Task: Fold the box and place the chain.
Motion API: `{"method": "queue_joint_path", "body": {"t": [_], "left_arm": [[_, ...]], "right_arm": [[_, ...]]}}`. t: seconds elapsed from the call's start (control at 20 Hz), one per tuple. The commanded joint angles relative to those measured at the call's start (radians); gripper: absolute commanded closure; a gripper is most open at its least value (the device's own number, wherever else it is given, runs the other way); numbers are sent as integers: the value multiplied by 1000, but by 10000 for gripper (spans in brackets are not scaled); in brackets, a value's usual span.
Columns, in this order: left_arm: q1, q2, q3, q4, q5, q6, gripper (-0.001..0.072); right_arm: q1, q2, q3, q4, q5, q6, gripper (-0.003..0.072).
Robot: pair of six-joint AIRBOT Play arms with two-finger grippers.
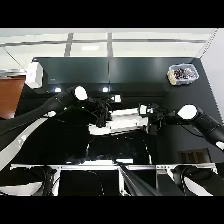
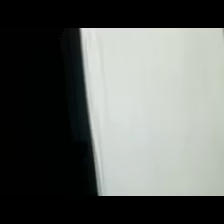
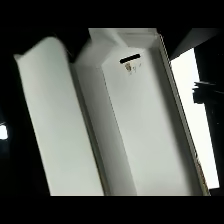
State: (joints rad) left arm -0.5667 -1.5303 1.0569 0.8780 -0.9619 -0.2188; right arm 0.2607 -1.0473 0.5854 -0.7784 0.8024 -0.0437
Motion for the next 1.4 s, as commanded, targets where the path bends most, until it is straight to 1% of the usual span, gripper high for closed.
{"method": "queue_joint_path", "body": {"t": [0.0, 0.1, 0.2, 0.35, 0.6, 0.75, 0.9, 1.1, 1.25, 1.35], "left_arm": [[0, 0, 0, 0, 5, 41, 682], [0, 0, 2, 0, 17, 42, 682], [-1, 0, 3, 0, 15, 94, 682], [-1, -6, 5, 0, 19, 175, 682], [-1, -39, 5, 0, 19, 193, 682], [0, -39, 5, 0, 11, 192, 682], [0, -39, 5, 0, 11, 192, 682], [0, -39, 5, 0, 11, 192, 682], [0, -39, 5, 0, 12, 190, 682], [0, -39, 5, 0, 12, 190, 682]], "right_arm": [[-45, 0, 2, 47, 1, -6, -10], [-47, -1, 1, 100, 3, -33, -11], [-47, -3, 1, 154, 15, -58, -10], [-46, -16, -9, 173, 53, -63, -10], [-40, -40, -69, 195, 48, -126, -11], [-40, -82, -87, 232, 45, -244, -10], [-40, -129, -87, 263, 5, -339, -10], [-40, -172, -86, 262, 4, -346, -10], [-40, -173, -84, 261, 0, -341, -10], [-40, -179, -79, 217, -14, -278, -10]]}}
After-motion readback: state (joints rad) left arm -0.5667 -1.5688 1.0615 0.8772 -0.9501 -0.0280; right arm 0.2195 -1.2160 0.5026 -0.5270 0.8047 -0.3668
